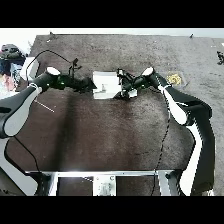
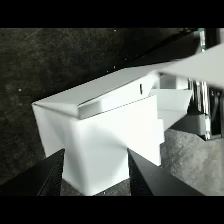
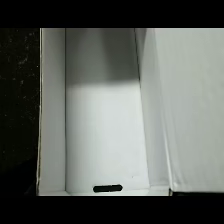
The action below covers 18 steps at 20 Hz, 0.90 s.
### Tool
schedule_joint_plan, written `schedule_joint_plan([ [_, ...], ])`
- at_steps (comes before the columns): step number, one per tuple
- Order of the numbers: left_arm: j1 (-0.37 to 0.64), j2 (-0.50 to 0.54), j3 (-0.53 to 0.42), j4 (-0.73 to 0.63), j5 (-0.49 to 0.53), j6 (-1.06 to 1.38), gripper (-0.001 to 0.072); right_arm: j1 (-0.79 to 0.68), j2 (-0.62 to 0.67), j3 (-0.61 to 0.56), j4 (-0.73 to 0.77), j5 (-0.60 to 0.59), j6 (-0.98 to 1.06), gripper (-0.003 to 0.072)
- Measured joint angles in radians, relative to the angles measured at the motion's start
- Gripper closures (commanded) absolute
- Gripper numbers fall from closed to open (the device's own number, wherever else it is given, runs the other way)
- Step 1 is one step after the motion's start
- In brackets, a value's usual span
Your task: Fold the box and place the chain.
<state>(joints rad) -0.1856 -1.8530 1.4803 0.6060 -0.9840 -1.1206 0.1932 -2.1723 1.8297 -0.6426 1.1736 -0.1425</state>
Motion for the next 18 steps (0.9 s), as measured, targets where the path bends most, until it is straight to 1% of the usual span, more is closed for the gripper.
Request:
schedule_joint_plan([
  [5,-0.058,0.0,0.05,0.156,0.035,-0.176,0.0279,0.0,0.0,0.0,0.0,0.0,0.0,0.0216],
  [13,-0.131,0.0,0.065,0.338,0.108,-0.393,0.028,0.0,0.0,0.0,-0.001,0.0,0.0,0.0216],
  [17,-0.162,-0.002,0.087,0.46,0.115,-0.518,0.0282,0.0,0.0,0.0,0.0,0.0,0.0,0.0217],
  [18,-0.17,-0.006,0.104,0.5,0.108,-0.555,0.0298,0.0,0.0,0.0,0.0,0.0,0.0,0.0216],
])
